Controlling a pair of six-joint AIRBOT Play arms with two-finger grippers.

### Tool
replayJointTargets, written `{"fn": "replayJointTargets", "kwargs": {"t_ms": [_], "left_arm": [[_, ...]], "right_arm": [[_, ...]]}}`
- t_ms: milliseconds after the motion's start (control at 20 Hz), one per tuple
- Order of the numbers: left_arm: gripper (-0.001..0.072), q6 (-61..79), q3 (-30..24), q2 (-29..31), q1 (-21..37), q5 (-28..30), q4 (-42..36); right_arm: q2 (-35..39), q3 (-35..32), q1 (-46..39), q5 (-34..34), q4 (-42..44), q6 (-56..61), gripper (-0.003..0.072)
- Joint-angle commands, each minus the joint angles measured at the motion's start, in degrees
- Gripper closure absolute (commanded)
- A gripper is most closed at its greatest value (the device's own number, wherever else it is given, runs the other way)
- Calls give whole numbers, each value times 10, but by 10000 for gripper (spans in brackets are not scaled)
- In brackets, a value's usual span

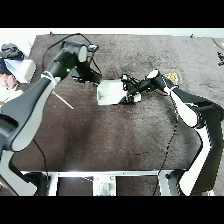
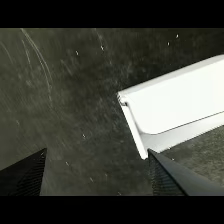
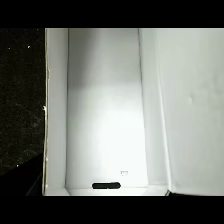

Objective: Fold the box and place the chain.

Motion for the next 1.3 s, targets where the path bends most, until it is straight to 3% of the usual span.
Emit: {"fn": "replayJointTargets", "kwargs": {"t_ms": [0,150,250,350,450,750,800,1250], "left_arm": [[-5,119,-96,58,36,125,-134],[-4,289,-246,121,76,279,-297],[-5,452,-351,154,108,344,-445],[-5,626,-419,164,139,358,-582],[-5,681,-438,163,147,353,-606],[0,685,-427,145,158,352,-622],[79,699,-417,129,168,331,-625],[79,879,-191,-80,211,167,-637]], "right_arm": [[0,0,0,0,0,0,222],[0,0,0,0,0,0,222],[0,0,0,0,0,0,222],[0,0,0,0,0,0,222],[0,0,0,0,0,0,222],[0,0,0,0,0,0,222],[0,0,0,0,0,0,223],[0,0,0,0,0,0,222]]}}
